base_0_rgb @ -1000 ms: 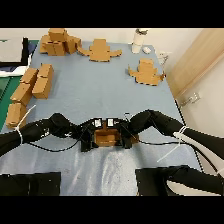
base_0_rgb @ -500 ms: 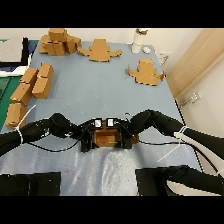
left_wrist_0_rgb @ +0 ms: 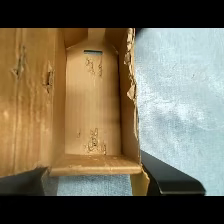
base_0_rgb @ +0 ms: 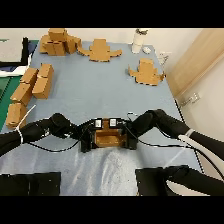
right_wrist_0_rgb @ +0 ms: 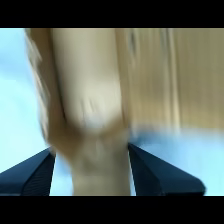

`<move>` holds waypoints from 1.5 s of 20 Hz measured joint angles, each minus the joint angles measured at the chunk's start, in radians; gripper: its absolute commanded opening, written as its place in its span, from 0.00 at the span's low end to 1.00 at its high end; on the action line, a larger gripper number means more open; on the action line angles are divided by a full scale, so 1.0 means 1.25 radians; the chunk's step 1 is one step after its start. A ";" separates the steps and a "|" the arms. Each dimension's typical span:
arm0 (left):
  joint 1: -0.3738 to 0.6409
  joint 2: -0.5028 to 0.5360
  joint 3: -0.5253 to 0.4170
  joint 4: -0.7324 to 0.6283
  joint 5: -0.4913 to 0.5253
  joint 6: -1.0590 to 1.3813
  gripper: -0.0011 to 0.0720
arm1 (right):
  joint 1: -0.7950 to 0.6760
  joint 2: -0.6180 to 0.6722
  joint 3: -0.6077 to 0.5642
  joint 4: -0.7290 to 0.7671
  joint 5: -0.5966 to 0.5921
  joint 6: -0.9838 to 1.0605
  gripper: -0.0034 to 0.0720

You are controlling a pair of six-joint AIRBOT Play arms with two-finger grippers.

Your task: Fold the box.

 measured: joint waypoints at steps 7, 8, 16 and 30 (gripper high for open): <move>-0.001 0.000 0.000 0.000 0.001 -0.001 0.73 | 0.001 0.197 0.003 -0.094 -0.131 0.152 0.98; -0.001 0.000 0.000 0.000 0.001 -0.001 0.73 | 0.001 0.223 0.003 -0.074 -0.141 0.177 0.98; -0.001 0.000 0.000 0.000 0.002 -0.001 0.73 | 0.002 0.328 0.002 0.178 -0.154 0.692 0.98; -0.001 0.000 0.000 0.000 0.002 -0.001 0.73 | 0.003 0.184 0.014 0.258 0.059 1.070 0.45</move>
